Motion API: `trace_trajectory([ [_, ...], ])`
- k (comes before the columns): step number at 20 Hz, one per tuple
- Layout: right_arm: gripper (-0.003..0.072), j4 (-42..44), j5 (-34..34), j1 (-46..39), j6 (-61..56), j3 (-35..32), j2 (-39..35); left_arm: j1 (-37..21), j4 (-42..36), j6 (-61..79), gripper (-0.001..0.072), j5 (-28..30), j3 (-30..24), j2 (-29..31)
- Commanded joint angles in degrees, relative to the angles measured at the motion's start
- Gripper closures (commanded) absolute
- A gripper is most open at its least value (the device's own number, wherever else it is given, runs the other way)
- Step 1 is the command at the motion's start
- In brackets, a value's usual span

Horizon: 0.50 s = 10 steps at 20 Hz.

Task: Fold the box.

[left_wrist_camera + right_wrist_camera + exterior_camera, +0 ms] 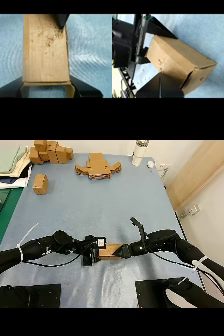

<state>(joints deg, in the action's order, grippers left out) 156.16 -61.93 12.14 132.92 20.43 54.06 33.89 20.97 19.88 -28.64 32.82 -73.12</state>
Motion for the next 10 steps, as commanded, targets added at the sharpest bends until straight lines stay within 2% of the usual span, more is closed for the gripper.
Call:
trace_trajectory([
  [1,0.0688,0.0,-0.1,0.0,0.3,0.0,1.7,0.0,0.0,0.0,0.0182,0.0,0.0,0.0],
  [10,0.0687,0.6,-0.5,0.0,1.7,0.0,3.4,0.0,0.0,0.0,0.0182,0.0,0.0,0.0],
])
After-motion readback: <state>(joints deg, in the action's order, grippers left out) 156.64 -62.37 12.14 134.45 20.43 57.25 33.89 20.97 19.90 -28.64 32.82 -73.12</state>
